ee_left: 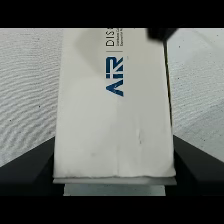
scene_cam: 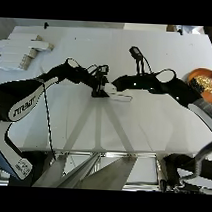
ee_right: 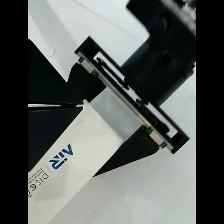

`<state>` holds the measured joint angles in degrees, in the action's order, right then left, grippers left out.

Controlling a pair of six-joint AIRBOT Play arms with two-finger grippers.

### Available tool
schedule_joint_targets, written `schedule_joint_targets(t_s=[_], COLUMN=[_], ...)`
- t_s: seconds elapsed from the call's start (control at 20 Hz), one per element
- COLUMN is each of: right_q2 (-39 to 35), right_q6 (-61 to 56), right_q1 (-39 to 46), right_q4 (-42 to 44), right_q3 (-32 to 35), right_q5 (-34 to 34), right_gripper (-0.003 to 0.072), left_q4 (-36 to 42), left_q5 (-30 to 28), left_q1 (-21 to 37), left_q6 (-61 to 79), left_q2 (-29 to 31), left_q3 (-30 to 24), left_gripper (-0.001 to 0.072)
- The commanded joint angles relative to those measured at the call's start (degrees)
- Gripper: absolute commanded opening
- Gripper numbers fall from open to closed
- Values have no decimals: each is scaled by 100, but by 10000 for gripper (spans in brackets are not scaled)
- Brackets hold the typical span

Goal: Fold the box and place the chain.

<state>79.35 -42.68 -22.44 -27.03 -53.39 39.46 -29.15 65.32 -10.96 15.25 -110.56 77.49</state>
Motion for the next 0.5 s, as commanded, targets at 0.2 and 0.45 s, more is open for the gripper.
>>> schedule_joint_targets(t_s=[0.2, 0.45], right_q2=[544, 785], right_q6=[-105, -125], right_q1=[-162, -463], right_q4=[50, 55], right_q3=[-7, -7], right_q5=[-116, -393], right_gripper=[11, 11], left_q4=[-2, -2], left_q5=[2, 2], left_q1=[-2, -2], left_q6=[-7, -7], left_q2=[4, 4], left_q3=[2, 2], left_gripper=[354, 354])
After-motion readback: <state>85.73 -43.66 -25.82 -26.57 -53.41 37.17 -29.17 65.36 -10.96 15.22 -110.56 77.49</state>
